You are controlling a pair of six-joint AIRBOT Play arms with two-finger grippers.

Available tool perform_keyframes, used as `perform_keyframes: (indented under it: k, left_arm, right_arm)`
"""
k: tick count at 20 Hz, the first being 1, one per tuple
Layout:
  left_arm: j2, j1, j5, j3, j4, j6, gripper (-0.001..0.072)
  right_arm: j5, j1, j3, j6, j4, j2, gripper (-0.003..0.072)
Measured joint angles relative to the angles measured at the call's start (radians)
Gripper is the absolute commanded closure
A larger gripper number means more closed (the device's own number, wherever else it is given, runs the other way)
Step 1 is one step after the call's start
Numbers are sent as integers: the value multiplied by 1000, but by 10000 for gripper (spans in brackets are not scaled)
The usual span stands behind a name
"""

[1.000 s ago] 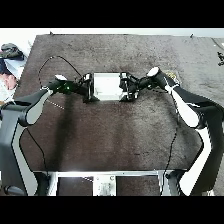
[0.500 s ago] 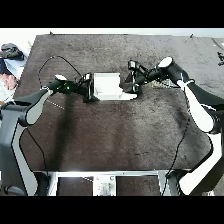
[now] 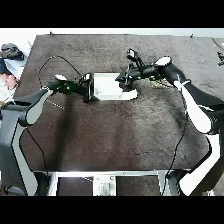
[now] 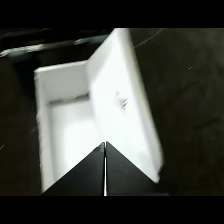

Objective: Fold the box and place the chain.

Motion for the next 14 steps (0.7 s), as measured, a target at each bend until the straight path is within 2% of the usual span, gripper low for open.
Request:
perform_keyframes:
  k: [7, 14]
  left_arm:
    - [0, 0, 0, 0, 0, 0, 174]
    - [0, 0, 0, 0, 0, 0, 174]
  right_arm:
    - [-145, 18, 0, -5, 19, -80, 678]
    - [-179, 19, 0, -8, -4, -126, 679]
